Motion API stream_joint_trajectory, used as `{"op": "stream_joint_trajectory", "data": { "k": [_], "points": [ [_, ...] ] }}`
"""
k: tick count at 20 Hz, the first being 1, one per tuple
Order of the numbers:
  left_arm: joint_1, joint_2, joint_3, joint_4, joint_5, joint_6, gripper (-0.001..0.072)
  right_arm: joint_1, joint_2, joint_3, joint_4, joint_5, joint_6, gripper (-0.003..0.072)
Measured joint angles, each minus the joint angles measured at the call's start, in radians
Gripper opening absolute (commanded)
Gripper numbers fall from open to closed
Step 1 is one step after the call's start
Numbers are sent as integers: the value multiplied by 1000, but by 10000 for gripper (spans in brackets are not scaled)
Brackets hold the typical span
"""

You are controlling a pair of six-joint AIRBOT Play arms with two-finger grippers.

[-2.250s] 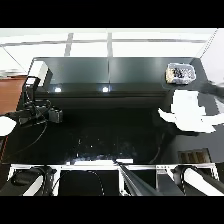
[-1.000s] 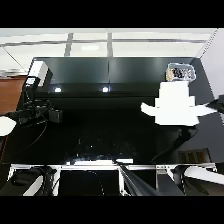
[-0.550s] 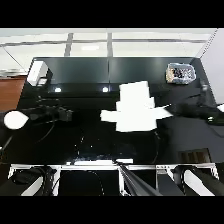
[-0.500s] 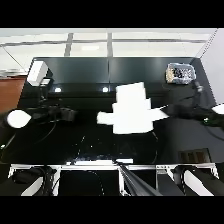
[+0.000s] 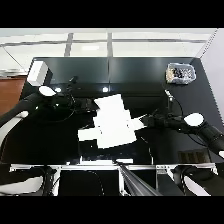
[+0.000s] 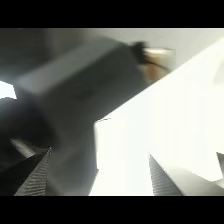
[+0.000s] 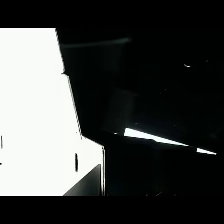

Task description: Fold the box and place the chain.

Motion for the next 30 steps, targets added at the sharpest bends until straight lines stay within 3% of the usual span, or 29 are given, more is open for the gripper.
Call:
{"op": "stream_joint_trajectory", "data": {
  "k": [4,8,9,10,12,13,24,28,30],
  "points": [
    [14,-152,58,-108,-179,106,672,18,0,-3,4,-14,3,17],
    [-26,-235,118,-133,-383,282,382,23,0,-4,3,-18,3,17],
    [-39,-249,139,-110,-423,306,346,24,0,-4,4,-18,2,16],
    [-52,-262,159,-79,-454,323,321,24,0,-4,5,-18,3,17],
    [-82,-281,195,-17,-493,356,156,25,0,-4,4,-18,3,17],
    [-96,-287,210,6,-505,374,113,25,0,-4,4,-18,2,17],
    [-112,-302,267,28,-517,455,112,25,0,-4,4,-2,2,17],
    [-97,-309,269,-11,-511,457,28,25,0,-4,4,9,3,17],
    [-94,-312,269,-15,-509,457,24,25,0,-3,2,12,3,19]
  ]
}}
